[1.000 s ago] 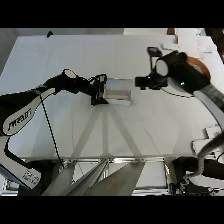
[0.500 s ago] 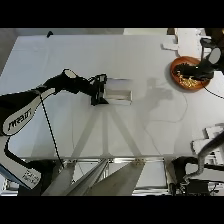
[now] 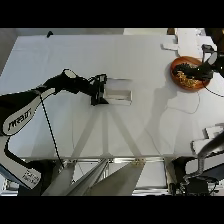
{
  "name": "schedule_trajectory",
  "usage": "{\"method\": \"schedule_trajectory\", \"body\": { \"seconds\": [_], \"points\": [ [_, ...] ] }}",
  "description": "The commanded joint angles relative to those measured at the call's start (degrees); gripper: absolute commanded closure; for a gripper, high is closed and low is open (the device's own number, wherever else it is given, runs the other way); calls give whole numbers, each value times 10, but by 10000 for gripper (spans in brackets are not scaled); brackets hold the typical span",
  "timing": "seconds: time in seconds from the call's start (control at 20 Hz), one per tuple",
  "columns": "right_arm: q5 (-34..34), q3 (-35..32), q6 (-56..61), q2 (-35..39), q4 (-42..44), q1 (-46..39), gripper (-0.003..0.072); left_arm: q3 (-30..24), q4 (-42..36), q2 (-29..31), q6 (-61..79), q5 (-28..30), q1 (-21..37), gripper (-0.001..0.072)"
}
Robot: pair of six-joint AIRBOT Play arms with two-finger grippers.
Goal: Fold the box and place the chain.
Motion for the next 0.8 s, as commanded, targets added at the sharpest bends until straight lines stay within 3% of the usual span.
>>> {"method": "schedule_trajectory", "body": {
  "seconds": [0.0,0.1,0.2,0.25,0.3,0.75],
  "points": [
    [0,16,-3,-38,16,-3,268,0,0,0,0,0,0,435],
    [26,16,-4,-46,16,-3,286,0,0,0,0,0,0,435],
    [45,16,-7,-47,16,-3,472,0,0,0,0,0,0,435],
    [52,17,-18,-46,16,-3,604,0,0,0,0,0,0,435],
    [60,17,-25,-43,15,-2,672,0,0,0,0,0,0,435],
    [106,17,-29,70,7,48,674,0,0,0,0,0,0,435]
  ]
}}
